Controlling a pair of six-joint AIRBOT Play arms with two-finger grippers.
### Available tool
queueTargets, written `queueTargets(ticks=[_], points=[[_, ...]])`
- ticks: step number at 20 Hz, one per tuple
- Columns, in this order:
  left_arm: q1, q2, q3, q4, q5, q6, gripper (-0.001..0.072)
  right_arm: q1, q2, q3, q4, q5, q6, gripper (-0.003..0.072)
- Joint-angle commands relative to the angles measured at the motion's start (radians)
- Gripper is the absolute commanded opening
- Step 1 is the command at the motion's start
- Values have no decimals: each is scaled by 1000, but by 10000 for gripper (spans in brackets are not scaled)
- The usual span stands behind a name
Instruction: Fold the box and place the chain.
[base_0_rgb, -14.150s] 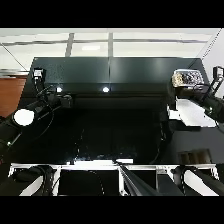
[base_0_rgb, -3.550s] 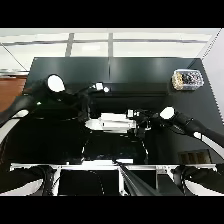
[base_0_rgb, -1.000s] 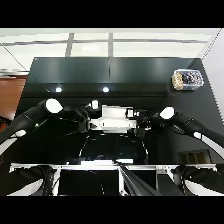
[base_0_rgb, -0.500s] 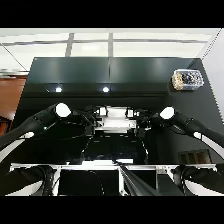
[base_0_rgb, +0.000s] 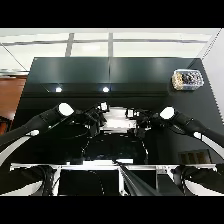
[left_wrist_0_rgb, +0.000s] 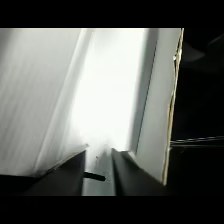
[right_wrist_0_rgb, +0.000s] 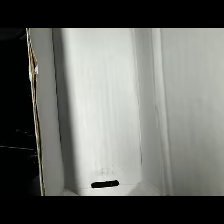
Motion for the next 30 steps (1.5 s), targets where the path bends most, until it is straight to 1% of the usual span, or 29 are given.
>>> queueTargets(ticks=[1, 2, 3, 4, 6, 7, 8, 11, 13, 14, 15, 17, 18, 19, 20, 21, 23, 24, 26, 28, 30], points=[[0, -10, -1, -19, 6, 0, 455, 0, 0, 1, 0, 0, 0, 187], [0, -10, -1, -16, 4, 0, 453, 0, 0, 1, 1, 0, 0, 187], [0, -10, 0, -10, -3, 0, 341, 0, 0, 1, 0, 0, 0, 187], [-1, -10, 0, -12, -6, 0, 296, 0, 0, 1, 0, 0, 0, 187], [-1, -8, 1, -10, -16, 0, 350, 0, 0, 1, 1, 0, 0, 187], [2, -5, 9, 11, -28, -10, 199, 0, 0, 1, 0, 0, 0, 187], [7, 6, 21, 54, -38, -42, 32, 0, 0, 1, 1, 0, 0, 187], [59, 82, 63, 233, -88, -288, 26, 0, 0, 1, 1, 0, 0, 188], [135, 169, 70, 346, -100, -443, 27, 0, 0, 1, 0, 0, 0, 187], [196, 200, 67, 395, -104, -500, 27, 0, 0, 1, 0, 0, 0, 187], [268, 212, 67, 414, -116, -589, 27, 0, 0, 1, 1, 0, 0, 187], [441, 203, 64, 400, -180, -901, 27, 0, 0, 1, 0, 0, 0, 187], [515, 189, 56, 387, -233, -1077, 27, 0, 0, 1, 0, 0, 0, 187], [578, 169, 43, 369, -298, -1204, 27, 0, 0, 1, 0, 0, 0, 187], [618, 150, 25, 360, -348, -1238, 27, 0, 0, 1, 0, 0, 0, 187], [642, 129, -1, 323, -385, -1266, 27, 0, 0, 1, 0, 0, 0, 187], [653, 78, -41, 214, -433, -1271, 27, 0, 0, 1, 0, 0, 0, 187], [639, 50, -51, 166, -445, -1228, 28, 0, 0, 1, 0, 0, 0, 187], [578, -8, -55, 88, -446, -1138, 27, 0, 0, 1, 0, 0, 0, 188], [499, -57, -53, 48, -405, -1126, 27, 0, 0, 1, 1, 0, 0, 188], [420, -93, -53, 40, -343, -1125, 27, 0, 0, 1, 1, 0, 0, 187]])
